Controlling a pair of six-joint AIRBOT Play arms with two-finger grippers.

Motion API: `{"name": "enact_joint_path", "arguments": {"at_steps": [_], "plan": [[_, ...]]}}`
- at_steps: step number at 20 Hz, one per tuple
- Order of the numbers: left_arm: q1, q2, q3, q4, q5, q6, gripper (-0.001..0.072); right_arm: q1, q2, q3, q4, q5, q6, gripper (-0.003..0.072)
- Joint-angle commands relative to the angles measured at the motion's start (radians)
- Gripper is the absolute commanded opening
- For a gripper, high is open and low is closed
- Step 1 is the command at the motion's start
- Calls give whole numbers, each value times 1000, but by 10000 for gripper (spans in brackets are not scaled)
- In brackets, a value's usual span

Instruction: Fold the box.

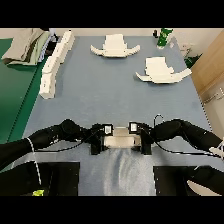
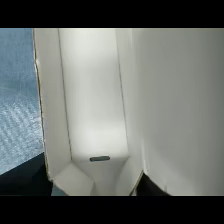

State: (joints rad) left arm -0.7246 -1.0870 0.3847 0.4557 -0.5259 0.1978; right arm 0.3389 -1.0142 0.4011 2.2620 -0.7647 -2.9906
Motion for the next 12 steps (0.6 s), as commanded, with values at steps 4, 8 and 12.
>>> {"name": "enact_joint_path", "arguments": {"at_steps": [4, 8, 12], "plan": [[2, 0, 1, 0, 3, 0, 468, 0, 31, 1, -105, -23, 148, 720], [2, 0, 1, 0, 1, 0, 468, -1, 134, 3, -255, -110, 322, 720], [2, 0, 1, 0, 0, 0, 468, -2, 251, 14, -348, -225, 479, 720]]}}
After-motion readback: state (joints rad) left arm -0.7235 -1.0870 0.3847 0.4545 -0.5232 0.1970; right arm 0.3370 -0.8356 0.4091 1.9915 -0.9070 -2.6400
